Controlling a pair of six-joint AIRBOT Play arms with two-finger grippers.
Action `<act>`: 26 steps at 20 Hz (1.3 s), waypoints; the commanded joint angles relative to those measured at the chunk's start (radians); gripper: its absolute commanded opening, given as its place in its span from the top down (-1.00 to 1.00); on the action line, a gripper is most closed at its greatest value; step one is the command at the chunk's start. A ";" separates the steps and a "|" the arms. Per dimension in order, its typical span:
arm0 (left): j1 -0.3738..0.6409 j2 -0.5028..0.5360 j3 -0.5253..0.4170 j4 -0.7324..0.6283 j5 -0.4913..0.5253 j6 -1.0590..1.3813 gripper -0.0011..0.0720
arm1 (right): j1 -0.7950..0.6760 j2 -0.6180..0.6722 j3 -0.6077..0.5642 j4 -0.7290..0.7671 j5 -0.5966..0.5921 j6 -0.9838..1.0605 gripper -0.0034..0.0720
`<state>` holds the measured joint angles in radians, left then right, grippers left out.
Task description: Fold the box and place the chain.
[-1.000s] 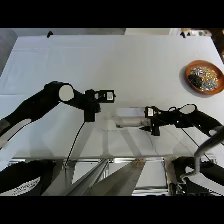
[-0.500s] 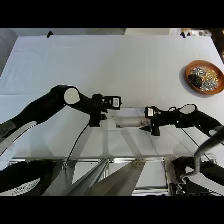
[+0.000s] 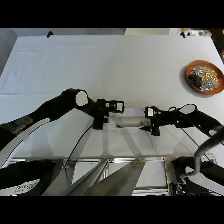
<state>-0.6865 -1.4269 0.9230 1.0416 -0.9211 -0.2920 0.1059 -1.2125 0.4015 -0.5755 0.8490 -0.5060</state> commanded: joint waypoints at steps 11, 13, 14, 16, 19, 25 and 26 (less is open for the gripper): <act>-0.066 -0.033 0.000 -0.109 0.035 0.024 0.22 | 0.000 0.000 0.001 0.000 0.000 0.000 0.12; -0.070 -0.043 0.000 -0.117 0.047 0.023 0.22 | 0.000 0.000 0.001 0.000 0.000 0.000 0.12; -0.069 -0.045 0.000 -0.119 0.059 0.023 0.22 | 0.000 0.000 0.001 0.000 0.000 0.000 0.12; -0.070 -0.048 0.000 -0.127 0.100 0.022 0.32 | 0.000 0.000 0.001 0.000 0.000 0.000 0.12; -0.077 -0.048 0.000 -0.133 0.146 0.023 0.60 | 0.000 0.000 0.001 0.000 0.000 0.000 0.12; -0.108 -0.073 0.000 -0.191 0.163 0.023 0.60 | 0.000 0.000 0.001 0.000 0.000 0.000 0.12; -0.114 -0.079 0.000 -0.201 0.169 0.023 0.59 | 0.000 0.000 0.001 0.000 0.000 0.000 0.12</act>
